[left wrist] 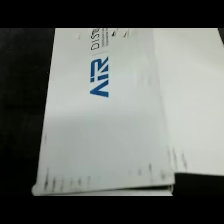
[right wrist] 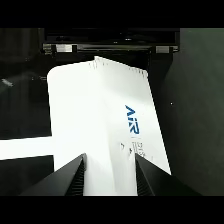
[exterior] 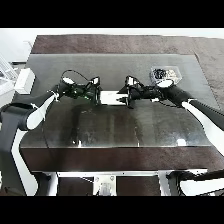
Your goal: Fold the box and place the chain.
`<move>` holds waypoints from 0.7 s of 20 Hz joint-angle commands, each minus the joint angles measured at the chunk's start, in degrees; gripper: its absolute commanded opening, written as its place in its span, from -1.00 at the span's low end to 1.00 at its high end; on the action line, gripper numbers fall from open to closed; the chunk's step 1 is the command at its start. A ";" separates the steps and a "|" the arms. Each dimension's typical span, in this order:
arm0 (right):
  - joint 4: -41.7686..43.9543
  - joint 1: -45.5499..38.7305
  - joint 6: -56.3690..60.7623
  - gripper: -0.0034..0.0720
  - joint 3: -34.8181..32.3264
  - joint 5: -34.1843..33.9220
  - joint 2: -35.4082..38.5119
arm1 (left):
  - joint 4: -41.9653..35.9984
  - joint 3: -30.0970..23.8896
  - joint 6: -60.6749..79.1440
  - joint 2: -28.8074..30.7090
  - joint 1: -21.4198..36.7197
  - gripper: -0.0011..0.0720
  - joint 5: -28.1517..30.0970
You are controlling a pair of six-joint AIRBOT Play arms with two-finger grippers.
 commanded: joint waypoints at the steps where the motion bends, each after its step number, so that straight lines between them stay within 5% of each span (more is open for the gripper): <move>1: 0.02 0.33 -0.22 0.05 0.04 0.90 -0.04 | 0.00 0.00 0.00 0.04 0.04 0.32 0.00; 14: -0.66 0.33 -0.28 0.09 0.13 -2.58 -0.33 | 0.00 0.00 0.00 0.04 0.04 0.32 -0.02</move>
